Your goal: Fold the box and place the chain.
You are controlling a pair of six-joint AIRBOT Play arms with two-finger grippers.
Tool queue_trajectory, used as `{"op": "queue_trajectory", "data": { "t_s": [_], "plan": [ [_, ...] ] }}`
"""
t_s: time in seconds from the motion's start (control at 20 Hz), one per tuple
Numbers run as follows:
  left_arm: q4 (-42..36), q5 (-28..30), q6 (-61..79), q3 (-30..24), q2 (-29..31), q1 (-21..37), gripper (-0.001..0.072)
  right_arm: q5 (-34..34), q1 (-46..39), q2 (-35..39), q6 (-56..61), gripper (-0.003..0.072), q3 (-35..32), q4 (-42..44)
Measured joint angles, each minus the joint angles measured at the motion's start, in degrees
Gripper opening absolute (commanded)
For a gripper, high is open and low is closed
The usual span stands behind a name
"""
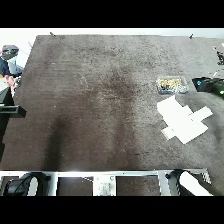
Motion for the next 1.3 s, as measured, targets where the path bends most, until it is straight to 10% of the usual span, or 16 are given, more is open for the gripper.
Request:
{"op": "queue_trajectory", "data": {
  "t_s": [0.25,0.65,1.3],
  "plan": [
    [0.0,0.0,0.0,0.0,0.0,0.0,0.0010,21.7,-7.4,-17.9,10.3,0.0475,22.1,-17.1],
    [0.0,0.0,0.0,0.0,0.0,0.0,0.0010,34.2,-9.3,-36.9,12.3,0.0468,41.9,-34.2],
    [0.0,0.0,0.0,0.0,0.0,0.0,0.0009,44.6,-9.5,-50.8,4.2,0.0349,46.4,-36.3]
  ]
}}
